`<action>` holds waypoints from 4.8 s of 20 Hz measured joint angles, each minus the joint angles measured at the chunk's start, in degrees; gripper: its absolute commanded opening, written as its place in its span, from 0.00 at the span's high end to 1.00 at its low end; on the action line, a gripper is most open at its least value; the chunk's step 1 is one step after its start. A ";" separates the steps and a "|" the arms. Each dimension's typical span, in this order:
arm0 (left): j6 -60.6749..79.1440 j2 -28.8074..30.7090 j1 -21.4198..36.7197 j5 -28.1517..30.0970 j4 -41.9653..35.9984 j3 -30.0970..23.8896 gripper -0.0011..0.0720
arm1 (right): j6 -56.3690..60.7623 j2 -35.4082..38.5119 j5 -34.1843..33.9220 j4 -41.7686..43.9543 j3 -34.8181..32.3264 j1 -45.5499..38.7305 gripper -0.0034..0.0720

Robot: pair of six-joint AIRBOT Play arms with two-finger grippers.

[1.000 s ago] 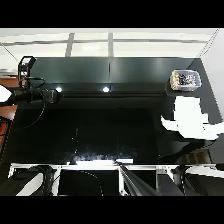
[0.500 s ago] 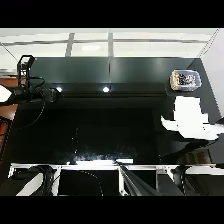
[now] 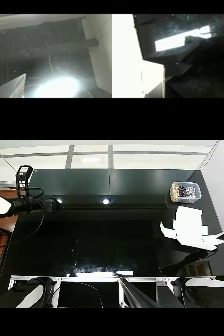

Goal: Fold the box and place the chain.

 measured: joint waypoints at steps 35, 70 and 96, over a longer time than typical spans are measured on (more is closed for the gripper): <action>0.52 -1.14 -6.14 0.07 -17.62 -7.52 0.01 | 8.85 47.47 -58.03 32.96 -51.49 81.79 0.94; 42.14 -35.43 -13.38 -29.33 -35.36 3.98 0.95 | 8.74 48.02 -61.90 32.61 -54.29 88.39 0.94; 75.78 -27.91 -28.74 -9.01 -27.47 2.16 0.95 | -19.04 47.91 -35.54 4.28 -41.81 87.19 0.13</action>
